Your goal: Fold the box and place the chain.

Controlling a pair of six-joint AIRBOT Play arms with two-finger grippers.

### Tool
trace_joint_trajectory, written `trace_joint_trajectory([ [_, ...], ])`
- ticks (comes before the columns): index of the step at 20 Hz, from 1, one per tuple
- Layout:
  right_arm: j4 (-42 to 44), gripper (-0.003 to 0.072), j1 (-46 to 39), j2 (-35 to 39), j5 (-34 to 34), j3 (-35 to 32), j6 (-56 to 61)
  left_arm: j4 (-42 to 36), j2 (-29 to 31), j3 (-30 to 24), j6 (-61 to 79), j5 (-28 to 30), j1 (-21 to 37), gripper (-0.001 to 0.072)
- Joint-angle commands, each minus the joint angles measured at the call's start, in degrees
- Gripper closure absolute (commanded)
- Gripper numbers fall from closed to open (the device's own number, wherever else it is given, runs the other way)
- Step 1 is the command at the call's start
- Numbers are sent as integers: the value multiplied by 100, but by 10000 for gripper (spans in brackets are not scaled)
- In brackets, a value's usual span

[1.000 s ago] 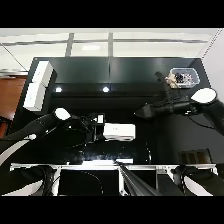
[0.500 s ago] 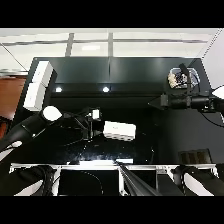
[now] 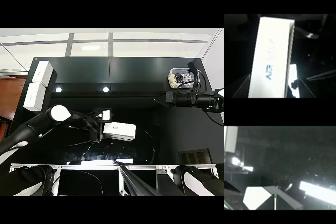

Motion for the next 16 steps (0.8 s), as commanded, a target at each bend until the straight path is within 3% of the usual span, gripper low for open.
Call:
trace_joint_trajectory([
  [1, -7, 646, -11, 7, -68, 4, 7, -111, -647, 560, -22, -37, -249, -1],
  [4, -7, 646, -11, 7, -66, 4, 9, 59, -970, 835, 13, -238, -238, 0],
  [10, -9, 646, -11, 4, -68, 4, 9, 254, -992, 846, -136, -291, -85, -1],
  [16, -9, 646, -11, 7, -94, 4, 9, 251, -1174, 844, -538, -772, 125, -1],
])
